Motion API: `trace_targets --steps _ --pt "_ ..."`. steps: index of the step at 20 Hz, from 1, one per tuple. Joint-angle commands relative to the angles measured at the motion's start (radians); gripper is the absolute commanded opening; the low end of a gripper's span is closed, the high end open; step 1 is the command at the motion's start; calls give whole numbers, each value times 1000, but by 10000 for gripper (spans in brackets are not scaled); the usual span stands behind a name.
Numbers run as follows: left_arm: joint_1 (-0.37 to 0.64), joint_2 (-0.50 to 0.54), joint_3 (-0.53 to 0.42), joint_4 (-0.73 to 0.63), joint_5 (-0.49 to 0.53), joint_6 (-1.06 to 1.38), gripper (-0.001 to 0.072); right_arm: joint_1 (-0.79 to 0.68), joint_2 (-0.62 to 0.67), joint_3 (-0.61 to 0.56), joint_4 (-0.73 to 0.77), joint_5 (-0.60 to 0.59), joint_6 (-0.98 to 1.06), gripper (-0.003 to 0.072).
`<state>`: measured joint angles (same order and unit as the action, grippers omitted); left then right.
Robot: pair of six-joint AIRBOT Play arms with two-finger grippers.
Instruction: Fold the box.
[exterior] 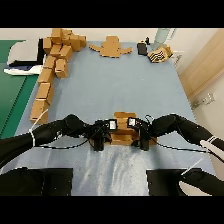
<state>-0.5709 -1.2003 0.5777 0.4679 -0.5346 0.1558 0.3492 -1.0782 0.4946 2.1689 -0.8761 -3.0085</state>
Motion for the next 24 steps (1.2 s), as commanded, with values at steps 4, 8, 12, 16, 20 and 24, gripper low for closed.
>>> trace_targets --steps 4,8,12,16,20,24 --pt "-22 -8 1 -12 35 20 173 0 0 1 0 0 -1 465" --pt "-24 -7 1 -27 -1 12 173 0 0 1 0 0 -2 465" --pt "-28 -7 1 -34 -25 12 174 0 0 1 0 0 -2 465" --pt "-26 -7 1 -48 -42 12 176 0 0 1 -1 0 -1 465" --pt "0 -5 0 -14 -42 3 177 0 0 1 0 0 -1 465" --pt "50 13 0 90 -65 -110 176 0 0 1 -1 0 -1 465"
